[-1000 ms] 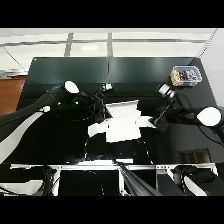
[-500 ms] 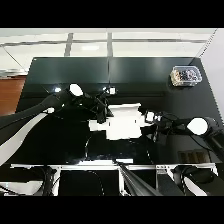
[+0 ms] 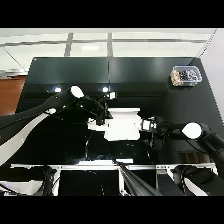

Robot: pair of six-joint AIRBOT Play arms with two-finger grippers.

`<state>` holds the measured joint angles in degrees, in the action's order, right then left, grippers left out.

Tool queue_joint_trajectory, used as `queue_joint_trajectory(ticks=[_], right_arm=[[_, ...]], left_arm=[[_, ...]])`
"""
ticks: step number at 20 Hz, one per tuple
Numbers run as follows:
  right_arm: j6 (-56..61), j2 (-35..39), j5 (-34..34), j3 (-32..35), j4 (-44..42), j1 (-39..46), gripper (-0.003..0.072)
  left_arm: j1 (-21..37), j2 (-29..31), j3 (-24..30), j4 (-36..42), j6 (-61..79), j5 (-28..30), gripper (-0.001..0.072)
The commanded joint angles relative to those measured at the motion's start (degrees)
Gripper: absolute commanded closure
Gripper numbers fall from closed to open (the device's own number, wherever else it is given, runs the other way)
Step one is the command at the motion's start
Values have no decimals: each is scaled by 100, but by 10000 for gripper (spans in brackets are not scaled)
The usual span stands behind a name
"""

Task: Fold the box and place the chain.

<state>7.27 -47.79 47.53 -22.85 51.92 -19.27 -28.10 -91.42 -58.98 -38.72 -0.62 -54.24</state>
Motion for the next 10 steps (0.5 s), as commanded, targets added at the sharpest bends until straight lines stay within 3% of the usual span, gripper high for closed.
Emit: queue_joint_trajectory(ticks=[1,10], right_arm=[[-387,-256,-330,20,-136,-439,-16],[-599,-846,-1294,20,-332,-1014,-16]], left_arm=[[0,-4,4,-2,28,-17,682],[0,-4,4,0,24,-20,682]])
